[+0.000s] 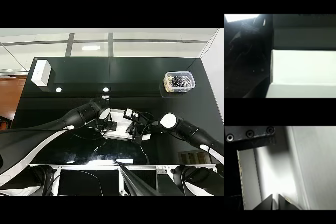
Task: Fold the box and place the chain.
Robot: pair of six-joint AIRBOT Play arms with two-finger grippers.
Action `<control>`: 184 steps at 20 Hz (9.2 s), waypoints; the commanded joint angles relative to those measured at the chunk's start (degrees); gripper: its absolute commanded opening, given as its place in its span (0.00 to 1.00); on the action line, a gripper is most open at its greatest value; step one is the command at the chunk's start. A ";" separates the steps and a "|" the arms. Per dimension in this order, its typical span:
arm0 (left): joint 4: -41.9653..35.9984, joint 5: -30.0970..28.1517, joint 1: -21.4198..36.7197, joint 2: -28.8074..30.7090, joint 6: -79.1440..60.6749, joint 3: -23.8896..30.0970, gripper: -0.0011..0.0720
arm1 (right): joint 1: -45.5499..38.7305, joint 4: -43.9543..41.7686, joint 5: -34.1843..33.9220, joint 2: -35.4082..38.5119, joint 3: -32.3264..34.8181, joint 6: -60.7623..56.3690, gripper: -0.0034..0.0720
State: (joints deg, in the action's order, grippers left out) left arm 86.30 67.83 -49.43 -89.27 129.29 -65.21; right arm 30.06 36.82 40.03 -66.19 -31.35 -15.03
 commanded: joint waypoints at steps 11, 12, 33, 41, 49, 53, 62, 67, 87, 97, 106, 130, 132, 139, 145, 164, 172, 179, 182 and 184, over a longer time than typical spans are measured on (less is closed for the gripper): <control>0.02 -0.26 0.02 -0.02 -0.02 -0.07 0.05 | -2.36 4.76 1.55 3.28 -1.01 -11.91 0.05; 0.02 -0.24 0.00 -0.02 -0.02 -0.07 0.05 | -4.28 9.42 4.81 5.35 -1.86 -17.75 0.05; 0.04 -0.24 0.00 -0.02 -0.02 -0.07 0.05 | -20.92 -16.92 12.35 -0.98 10.78 -46.51 0.05; 0.07 -0.28 0.00 -0.02 -0.02 -0.07 0.05 | -20.90 -14.95 20.85 -0.98 2.56 -43.04 0.91; 0.09 -0.26 0.00 -0.02 -0.02 -0.07 0.05 | -20.57 -14.03 20.98 -0.98 1.90 -43.30 0.88; 0.04 -0.28 0.00 -0.02 -0.02 -0.07 0.05 | -14.58 -6.56 15.47 -0.98 -1.49 -50.07 0.88; 0.04 -0.35 0.00 -0.02 -0.02 -0.07 0.05 | 5.46 32.54 11.74 -2.27 -13.33 -94.12 0.59; 0.07 -0.35 0.00 -0.02 -0.02 -0.07 0.05 | 8.48 37.13 18.75 -7.23 -17.84 -101.90 0.48; 0.22 -0.31 0.00 -0.02 -0.04 -0.07 0.05 | 10.75 36.50 16.22 -12.57 -18.64 -115.91 0.05; 0.20 -0.37 0.00 -0.02 -0.04 -0.07 0.05 | 10.75 36.37 16.55 -12.52 -18.69 -116.32 0.05; 0.20 -0.31 0.00 -0.02 -0.02 -0.07 0.05 | 10.69 41.68 18.25 -5.31 -18.71 -114.44 0.43; 0.24 -1.14 0.00 -0.02 -0.07 -0.07 0.05 | -37.88 48.13 6.67 -15.69 -38.05 -91.14 0.91; 0.24 -1.14 0.00 -0.02 -0.07 -0.07 0.05 | -40.00 37.00 16.09 -24.65 -47.82 -76.54 0.91; 0.24 -1.33 0.00 -0.02 -0.07 -0.07 0.05 | -39.54 45.72 18.49 -37.55 -61.44 -77.77 0.89; -0.02 -1.25 0.00 -0.02 -0.04 -0.07 0.05 | -39.15 46.14 16.15 -41.11 -61.59 -77.70 0.85; -0.02 -2.36 0.00 -0.02 -0.02 -0.07 0.05 | -38.38 36.52 31.19 -9.70 -64.08 -66.12 0.05; 0.02 -3.78 0.00 -0.02 -0.02 -0.07 0.05 | -26.69 28.81 44.54 5.51 -56.65 -63.52 0.05; -0.02 -4.26 0.00 -0.02 -0.04 -0.07 0.05 | -11.45 14.01 43.85 12.83 -34.84 -63.71 0.05; -0.02 -4.26 -0.02 -0.02 -0.04 -0.07 0.05 | -6.69 11.37 36.41 12.79 -31.26 -63.67 0.05; -0.04 -4.24 0.00 -0.02 -0.04 -0.07 0.05 | -5.29 11.32 34.88 12.70 -29.81 -64.04 0.05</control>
State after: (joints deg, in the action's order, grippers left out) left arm 86.21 63.61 -49.43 -89.30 129.25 -65.23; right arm 21.43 51.46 78.89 -53.87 -64.53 -78.83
